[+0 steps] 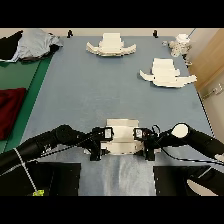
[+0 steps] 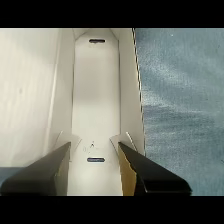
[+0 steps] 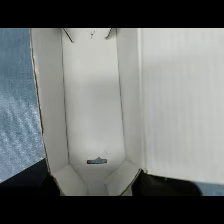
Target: Fold the box.
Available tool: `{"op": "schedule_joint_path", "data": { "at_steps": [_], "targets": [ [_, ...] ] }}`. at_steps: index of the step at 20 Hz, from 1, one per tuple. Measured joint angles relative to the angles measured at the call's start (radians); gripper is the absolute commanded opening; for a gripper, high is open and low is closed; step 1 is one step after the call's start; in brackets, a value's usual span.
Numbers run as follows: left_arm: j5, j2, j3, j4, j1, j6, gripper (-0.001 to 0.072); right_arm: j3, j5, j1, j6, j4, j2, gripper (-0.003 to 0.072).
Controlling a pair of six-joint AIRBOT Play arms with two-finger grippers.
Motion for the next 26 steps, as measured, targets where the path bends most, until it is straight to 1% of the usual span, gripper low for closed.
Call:
{"op": "schedule_joint_path", "data": {
  "at_steps": [5,6,7,8,10,12,16,19,21,23,24,26],
  "targets": [
    [-0.002,-0.005,0.0,-0.005,-0.003,0.003,0.0492,0.0,0.0,0.0,0.0,0.0,0.0,0.0527],
    [-0.002,-0.006,0.0,-0.006,-0.003,0.003,0.0409,0.0,0.0,0.0,0.0,0.0,0.0,0.0528],
    [-0.003,-0.005,0.0,-0.004,-0.003,0.002,0.0176,0.0,0.0,0.0,0.0,0.0,0.0,0.0528],
    [-0.004,-0.003,0.001,0.011,-0.003,-0.007,0.0017,0.0,0.0,0.0,0.0,0.001,0.0,0.0528],
    [-0.014,0.014,0.004,0.072,-0.003,-0.067,0.0019,0.0,0.0,0.0,0.001,0.002,0.0,0.0528],
    [-0.03,0.047,0.015,0.178,-0.003,-0.198,0.0019,0.0,0.0,0.0,0.001,0.002,0.0,0.0528],
    [-0.121,0.164,0.066,0.431,-0.003,-0.602,0.0019,0.0,0.0,0.0,0.001,0.002,0.0,0.0528],
    [-0.192,0.272,0.1,0.613,0.006,-0.976,0.0019,0.0,0.0,0.0,0.001,0.002,0.0,0.0528],
    [-0.248,0.317,0.111,0.734,0.047,-1.266,0.002,0.0,0.0,0.0,0.001,0.002,0.0,0.0527],
    [-0.322,0.334,0.111,0.824,0.115,-1.498,0.0019,0.0,0.0,0.0,0.001,0.002,0.0,0.0528],
    [-0.352,0.335,0.106,0.846,0.16,-1.582,0.0019,0.0,0.0,0.0,0.001,0.001,0.0,0.0528],
    [-0.393,0.324,0.092,0.834,0.244,-1.674,0.0019,0.0,0.0,0.0,0.001,0.001,0.0,0.0528]
  ]
}}
